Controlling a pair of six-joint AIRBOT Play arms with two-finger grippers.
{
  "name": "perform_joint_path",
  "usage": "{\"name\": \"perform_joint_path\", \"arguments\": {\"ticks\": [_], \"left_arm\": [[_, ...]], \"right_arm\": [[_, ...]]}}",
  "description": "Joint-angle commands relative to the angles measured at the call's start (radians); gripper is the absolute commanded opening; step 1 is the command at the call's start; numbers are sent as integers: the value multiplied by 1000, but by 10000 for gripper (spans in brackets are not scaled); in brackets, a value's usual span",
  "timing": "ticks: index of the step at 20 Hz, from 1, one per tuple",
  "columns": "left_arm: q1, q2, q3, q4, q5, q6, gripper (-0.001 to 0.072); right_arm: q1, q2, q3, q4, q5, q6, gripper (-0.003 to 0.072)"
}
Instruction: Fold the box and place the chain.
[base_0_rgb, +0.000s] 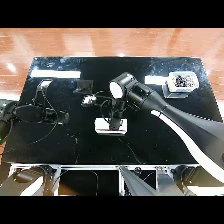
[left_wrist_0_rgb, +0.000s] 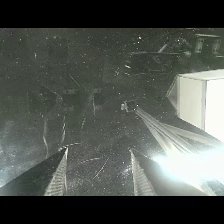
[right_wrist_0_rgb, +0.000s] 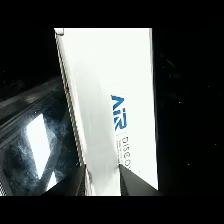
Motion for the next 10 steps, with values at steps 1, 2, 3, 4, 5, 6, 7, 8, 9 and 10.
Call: {"name": "perform_joint_path", "arguments": {"ticks": [1, 2, 3, 4, 5, 6, 7, 8, 9, 10], "left_arm": [[0, 1, 0, 0, -1, 0, 508], [0, 1, 0, 0, 0, 0, 508], [0, 1, 0, 0, 0, 0, 508], [0, 1, 0, 0, -1, 0, 508], [0, 1, 0, 0, -1, 0, 508], [0, 1, 0, 0, -1, 0, 508], [0, 1, 0, 0, -1, 0, 508], [0, 1, 0, 0, -1, 0, 508], [0, 1, 0, 0, -1, 0, 508], [0, 1, 0, 0, -1, 0, 508]], "right_arm": [[4, -1, -13, -7, -11, 8, 254], [5, -1, -23, -12, -16, 8, 254], [4, -1, -30, -16, -19, 13, 254], [5, -1, -32, -21, -22, 15, 254], [4, -1, -32, -22, -24, 15, 254], [5, -1, -32, -22, -27, 15, 254], [4, -1, -32, -22, -30, 14, 254], [5, -1, -32, -22, -30, 14, 254], [5, -1, -32, -21, -29, 14, 254], [6, -1, -32, -18, -29, 14, 254]]}}
